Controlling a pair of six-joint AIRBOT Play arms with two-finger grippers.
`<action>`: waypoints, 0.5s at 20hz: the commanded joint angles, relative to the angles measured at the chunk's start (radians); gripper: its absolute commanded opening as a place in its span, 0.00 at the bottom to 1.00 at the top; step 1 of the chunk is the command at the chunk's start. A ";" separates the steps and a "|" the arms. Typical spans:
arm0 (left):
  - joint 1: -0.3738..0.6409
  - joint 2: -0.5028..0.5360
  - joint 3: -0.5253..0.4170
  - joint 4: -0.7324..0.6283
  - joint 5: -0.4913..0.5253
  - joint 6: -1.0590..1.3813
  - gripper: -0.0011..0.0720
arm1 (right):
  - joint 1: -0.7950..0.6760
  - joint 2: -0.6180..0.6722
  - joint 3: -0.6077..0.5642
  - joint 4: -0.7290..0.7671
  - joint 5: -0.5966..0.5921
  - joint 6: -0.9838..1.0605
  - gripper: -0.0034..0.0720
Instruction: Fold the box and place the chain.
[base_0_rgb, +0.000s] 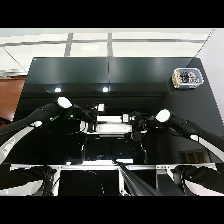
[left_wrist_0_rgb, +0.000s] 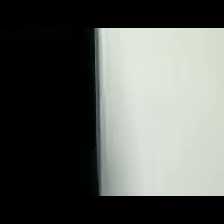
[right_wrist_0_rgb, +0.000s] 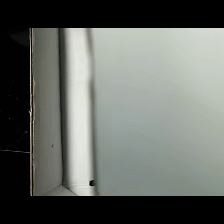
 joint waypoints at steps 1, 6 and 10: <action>0.000 0.000 0.001 0.000 0.002 0.000 0.05 | 0.001 0.000 0.000 -0.008 -0.005 0.001 0.89; 0.000 0.000 0.001 0.000 0.002 0.000 0.05 | -0.024 0.000 0.002 -0.007 0.042 0.000 0.89; 0.000 0.000 0.001 0.000 0.002 0.000 0.05 | -0.026 0.000 0.003 -0.006 0.043 0.001 0.89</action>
